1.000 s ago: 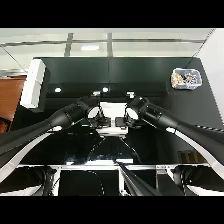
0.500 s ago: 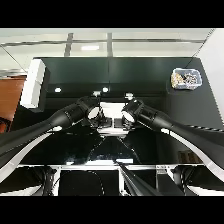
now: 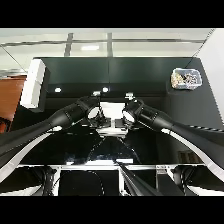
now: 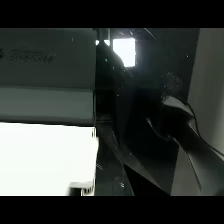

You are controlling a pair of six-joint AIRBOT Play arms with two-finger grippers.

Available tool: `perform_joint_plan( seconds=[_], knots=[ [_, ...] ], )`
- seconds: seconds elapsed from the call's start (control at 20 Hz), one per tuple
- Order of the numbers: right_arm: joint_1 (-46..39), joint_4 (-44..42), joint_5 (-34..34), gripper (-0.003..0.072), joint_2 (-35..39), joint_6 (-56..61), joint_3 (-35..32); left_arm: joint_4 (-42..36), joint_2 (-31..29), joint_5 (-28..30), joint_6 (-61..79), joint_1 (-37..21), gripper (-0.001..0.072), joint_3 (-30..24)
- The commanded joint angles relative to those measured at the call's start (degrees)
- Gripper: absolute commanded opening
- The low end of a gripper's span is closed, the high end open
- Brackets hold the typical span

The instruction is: Fold the box and place the chain.

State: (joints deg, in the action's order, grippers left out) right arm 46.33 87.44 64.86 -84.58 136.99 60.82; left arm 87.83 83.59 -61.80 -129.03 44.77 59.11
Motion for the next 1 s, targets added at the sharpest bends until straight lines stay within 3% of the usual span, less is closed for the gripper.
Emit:
perform_joint_plan(
  seconds=[0.0,0.1,0.15,0.2,0.35,0.4,0.45,0.65,0.8,0.95],
  knots=[
    [-0.1,0.1,0.0,0.0294,0.2,0.1,0.0,-0.2,0.0,0.3,-0.2,0.0,0.0027,0.0],
    [-0.1,-0.1,-0.4,0.0264,0.1,-0.3,0.0,-0.2,0.0,0.3,-0.2,0.0,0.0028,0.0],
    [-0.2,-0.6,-0.8,0.0097,0.1,-1.9,0.0,-0.2,0.0,0.3,-0.2,0.0,0.0028,0.0],
    [-0.2,-1.1,-1.1,0.0018,0.1,-2.7,0.0,-0.2,0.0,0.3,-0.2,0.0,0.0027,0.0],
    [-0.2,-1.5,-1.2,0.0020,0.1,-2.8,0.0,-0.2,0.0,0.3,-0.2,0.0,0.0028,0.0],
    [-0.3,-1.5,-0.7,0.0111,0.3,-2.8,0.0,-0.2,0.0,0.3,-0.2,0.0,0.0027,0.0],
    [-0.5,-1.4,0.0,0.0333,0.9,-2.9,0.0,-0.2,0.0,0.2,-0.2,0.0,0.0027,0.0],
    [-2.5,-1.3,4.3,0.0353,7.7,-7.5,0.0,-0.2,0.0,0.3,-0.2,0.0,0.0027,0.0],
    [-6.3,0.0,6.1,0.0353,18.6,-10.7,0.0,-0.2,0.0,0.3,-0.2,0.0,0.0027,0.0],
    [-12.0,12.6,7.9,0.0353,27.3,-10.8,0.0,-0.2,0.0,0.2,-0.2,0.0,0.0028,0.0]
  ],
)
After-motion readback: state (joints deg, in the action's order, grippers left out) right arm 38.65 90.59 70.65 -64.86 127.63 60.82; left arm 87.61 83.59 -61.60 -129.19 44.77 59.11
